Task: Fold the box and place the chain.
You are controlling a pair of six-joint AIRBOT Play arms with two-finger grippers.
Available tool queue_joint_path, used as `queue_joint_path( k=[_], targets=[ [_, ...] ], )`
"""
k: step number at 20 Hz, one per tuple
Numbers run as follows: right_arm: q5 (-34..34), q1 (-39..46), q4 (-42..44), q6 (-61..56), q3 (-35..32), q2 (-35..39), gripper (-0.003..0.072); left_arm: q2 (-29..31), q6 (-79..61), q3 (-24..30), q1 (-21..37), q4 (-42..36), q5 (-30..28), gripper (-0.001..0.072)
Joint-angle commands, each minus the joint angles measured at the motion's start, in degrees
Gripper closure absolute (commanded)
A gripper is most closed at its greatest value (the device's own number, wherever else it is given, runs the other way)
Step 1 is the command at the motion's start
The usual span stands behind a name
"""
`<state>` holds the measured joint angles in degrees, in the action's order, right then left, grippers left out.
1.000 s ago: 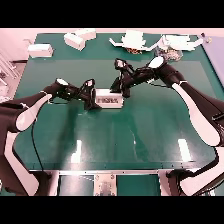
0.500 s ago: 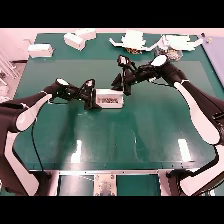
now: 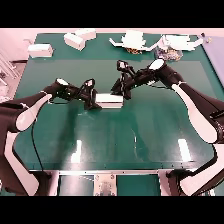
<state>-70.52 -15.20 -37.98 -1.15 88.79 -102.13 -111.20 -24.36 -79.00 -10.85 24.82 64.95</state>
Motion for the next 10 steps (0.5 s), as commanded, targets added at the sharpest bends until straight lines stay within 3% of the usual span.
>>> queue_joint_path(
  k=[1, 10],
  targets=[
    [-1.75, -0.07, 0.07, -0.37, -0.07, -0.04, 0.0431, 0.00, -0.04, -0.04, 0.02, 0.04, 0.04, 0.0220],
    [-2.43, -0.07, 0.02, -1.42, -0.50, -0.13, 0.0412, 0.00, -0.04, -0.04, 0.02, 0.04, 0.04, 0.0220]
  ],
)
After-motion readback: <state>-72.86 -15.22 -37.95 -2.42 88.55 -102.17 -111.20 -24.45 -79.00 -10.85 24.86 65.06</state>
